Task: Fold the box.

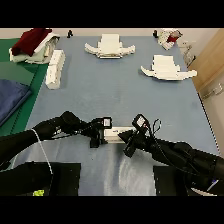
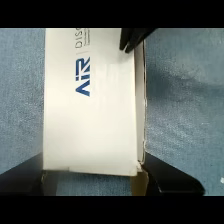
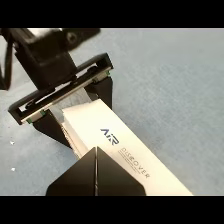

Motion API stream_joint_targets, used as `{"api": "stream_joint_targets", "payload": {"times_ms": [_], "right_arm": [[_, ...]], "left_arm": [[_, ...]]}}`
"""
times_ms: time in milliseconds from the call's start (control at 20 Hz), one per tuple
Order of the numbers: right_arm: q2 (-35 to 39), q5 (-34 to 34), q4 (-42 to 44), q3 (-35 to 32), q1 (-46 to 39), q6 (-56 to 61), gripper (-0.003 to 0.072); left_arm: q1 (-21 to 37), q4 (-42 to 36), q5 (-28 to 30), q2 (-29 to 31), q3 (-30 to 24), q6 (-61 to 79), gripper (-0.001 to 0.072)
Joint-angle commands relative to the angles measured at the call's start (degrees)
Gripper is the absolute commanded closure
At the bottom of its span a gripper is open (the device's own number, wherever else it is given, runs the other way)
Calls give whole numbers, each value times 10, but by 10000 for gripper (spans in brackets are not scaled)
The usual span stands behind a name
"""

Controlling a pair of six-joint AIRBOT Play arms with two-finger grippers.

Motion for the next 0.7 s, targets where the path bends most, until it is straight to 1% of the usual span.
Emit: {"api": "stream_joint_targets", "payload": {"times_ms": [0,650], "right_arm": [[-17,25,-3,-12,8,10,680],[-67,20,-3,-16,8,10,680]], "left_arm": [[0,0,0,0,0,0,320],[0,0,0,0,0,0,320]]}}
